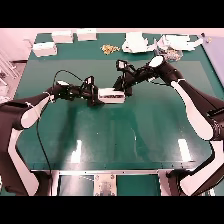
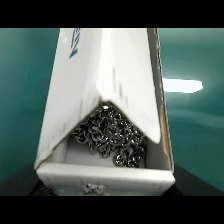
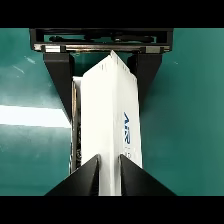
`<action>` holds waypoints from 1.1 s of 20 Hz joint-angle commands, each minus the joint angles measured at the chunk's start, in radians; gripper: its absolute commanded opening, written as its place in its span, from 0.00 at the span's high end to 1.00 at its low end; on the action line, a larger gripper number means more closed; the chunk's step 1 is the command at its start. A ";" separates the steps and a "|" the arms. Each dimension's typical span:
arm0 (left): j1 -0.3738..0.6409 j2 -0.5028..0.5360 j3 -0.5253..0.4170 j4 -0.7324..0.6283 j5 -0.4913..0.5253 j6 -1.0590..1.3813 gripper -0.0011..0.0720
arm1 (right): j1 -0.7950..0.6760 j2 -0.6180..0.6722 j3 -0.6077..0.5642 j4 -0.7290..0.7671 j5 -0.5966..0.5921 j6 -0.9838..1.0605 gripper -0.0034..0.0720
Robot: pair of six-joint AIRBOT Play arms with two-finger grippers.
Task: Fold the box and place the chain.
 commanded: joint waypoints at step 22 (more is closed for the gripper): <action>0.000 0.000 0.001 0.000 -0.001 0.001 0.59 | 0.017 0.002 -0.105 0.039 0.022 0.023 0.75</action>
